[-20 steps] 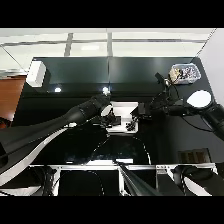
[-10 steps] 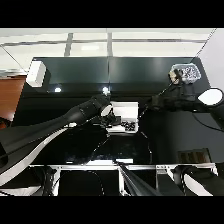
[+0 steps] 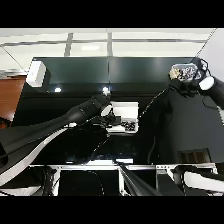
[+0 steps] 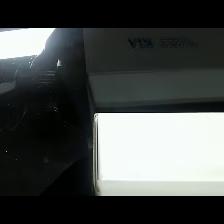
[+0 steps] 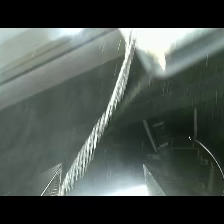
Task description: Fold the box and place the chain.
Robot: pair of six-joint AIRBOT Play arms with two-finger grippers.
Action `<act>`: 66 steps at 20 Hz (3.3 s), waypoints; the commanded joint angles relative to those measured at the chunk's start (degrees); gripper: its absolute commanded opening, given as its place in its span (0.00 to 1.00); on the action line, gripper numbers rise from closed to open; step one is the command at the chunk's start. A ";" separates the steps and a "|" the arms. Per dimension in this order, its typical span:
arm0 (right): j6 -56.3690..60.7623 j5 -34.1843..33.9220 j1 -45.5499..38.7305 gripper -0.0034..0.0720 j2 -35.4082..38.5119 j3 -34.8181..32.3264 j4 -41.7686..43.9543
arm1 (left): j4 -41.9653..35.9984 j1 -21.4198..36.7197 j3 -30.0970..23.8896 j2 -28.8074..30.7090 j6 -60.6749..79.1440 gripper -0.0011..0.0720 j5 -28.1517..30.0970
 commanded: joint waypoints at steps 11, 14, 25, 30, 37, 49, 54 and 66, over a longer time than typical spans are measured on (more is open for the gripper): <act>-3.61 16.48 -0.96 0.07 -13.18 18.93 0.92 | -0.20 0.02 0.07 0.00 0.00 0.06 -0.17; -9.33 23.54 -0.44 0.07 1.57 18.88 5.33 | -0.44 0.02 0.07 0.00 0.00 0.06 -0.15; -21.29 33.05 1.68 0.07 39.65 19.21 33.92 | -0.42 0.02 0.07 0.00 0.00 0.06 -0.09; -23.39 35.63 1.73 0.07 39.58 19.69 48.33 | -0.39 0.02 0.07 0.00 0.00 0.06 -0.13; -23.15 39.04 8.37 0.07 38.86 19.65 49.70 | -0.39 0.02 0.07 0.00 0.00 0.06 -0.15; -23.15 37.75 13.09 0.07 33.40 19.41 47.36 | -0.39 0.02 0.07 0.00 0.00 0.06 -0.13; -23.12 39.91 13.09 0.07 32.06 17.53 44.09 | -0.37 0.02 0.07 0.00 0.00 0.06 -0.15; -20.90 27.28 23.80 0.07 30.69 -8.48 38.05 | -0.37 0.02 0.07 0.00 0.00 0.06 -0.11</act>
